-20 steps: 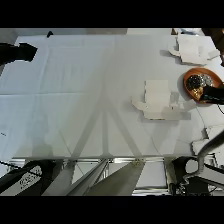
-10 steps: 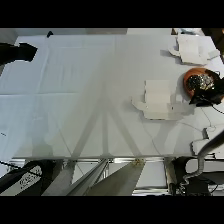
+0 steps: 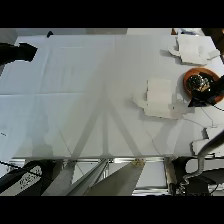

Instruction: Fold the box and place the chain.

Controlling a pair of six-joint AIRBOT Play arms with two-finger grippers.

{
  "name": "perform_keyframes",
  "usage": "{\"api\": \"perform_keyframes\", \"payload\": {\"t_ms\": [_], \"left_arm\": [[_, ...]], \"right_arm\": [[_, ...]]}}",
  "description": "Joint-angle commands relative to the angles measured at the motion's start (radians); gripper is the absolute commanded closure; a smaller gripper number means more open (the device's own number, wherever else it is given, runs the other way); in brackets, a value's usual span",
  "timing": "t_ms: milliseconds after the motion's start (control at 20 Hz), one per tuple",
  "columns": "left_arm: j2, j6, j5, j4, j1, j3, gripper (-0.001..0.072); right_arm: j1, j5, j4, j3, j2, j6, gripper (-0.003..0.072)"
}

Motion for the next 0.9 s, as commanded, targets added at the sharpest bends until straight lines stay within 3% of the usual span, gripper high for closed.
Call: {"api": "perform_keyframes", "payload": {"t_ms": [0,450,850], "left_arm": [[0.001,0.0,0.0,0.0,0.0,0.0,0.0012],[0.001,0.0,0.0,0.0,0.0,0.0,0.0012],[0.001,0.0,0.0,0.0,0.0,0.0,0.0012]], "right_arm": [[0.027,0.06,0.065,0.0,-0.003,-0.109,0.0674],[0.29,-0.045,0.489,0.0,0.059,-0.259,0.0676],[0.605,-0.371,0.512,-0.003,0.174,-0.335,0.0677]]}}
